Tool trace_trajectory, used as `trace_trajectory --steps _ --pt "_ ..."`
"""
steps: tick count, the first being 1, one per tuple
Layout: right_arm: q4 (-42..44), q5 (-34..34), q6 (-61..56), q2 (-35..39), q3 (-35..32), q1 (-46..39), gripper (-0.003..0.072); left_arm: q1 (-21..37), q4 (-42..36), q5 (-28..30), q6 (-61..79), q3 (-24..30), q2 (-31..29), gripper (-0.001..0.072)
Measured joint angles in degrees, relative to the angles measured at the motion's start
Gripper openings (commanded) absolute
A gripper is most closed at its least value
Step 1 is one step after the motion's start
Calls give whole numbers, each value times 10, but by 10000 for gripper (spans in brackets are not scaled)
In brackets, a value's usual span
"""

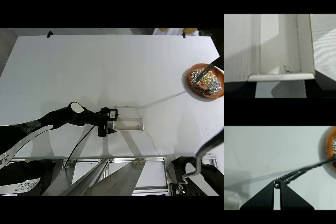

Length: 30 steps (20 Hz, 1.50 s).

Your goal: Fold the box and place the chain.

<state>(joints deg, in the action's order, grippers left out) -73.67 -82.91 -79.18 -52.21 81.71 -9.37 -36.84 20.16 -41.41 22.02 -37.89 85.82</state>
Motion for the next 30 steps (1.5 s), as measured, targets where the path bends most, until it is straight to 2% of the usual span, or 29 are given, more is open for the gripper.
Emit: trace_trajectory --steps 7,11,16,20,26,30 --pt "25 -40 -10 67 -7 177 17 0 0 0 0 0 0 275" --pt "31 -34 -27 78 -49 286 17 0 0 0 0 0 0 275" --pt "14 48 -52 80 -164 425 17 0 0 0 0 0 0 275" --pt "-3 129 -79 81 -251 500 17 0 0 0 0 0 0 275" --pt "-20 252 -91 72 -347 533 17 0 0 0 0 0 0 275" --pt "-27 321 -93 38 -398 538 19 0 0 0 0 0 0 275"
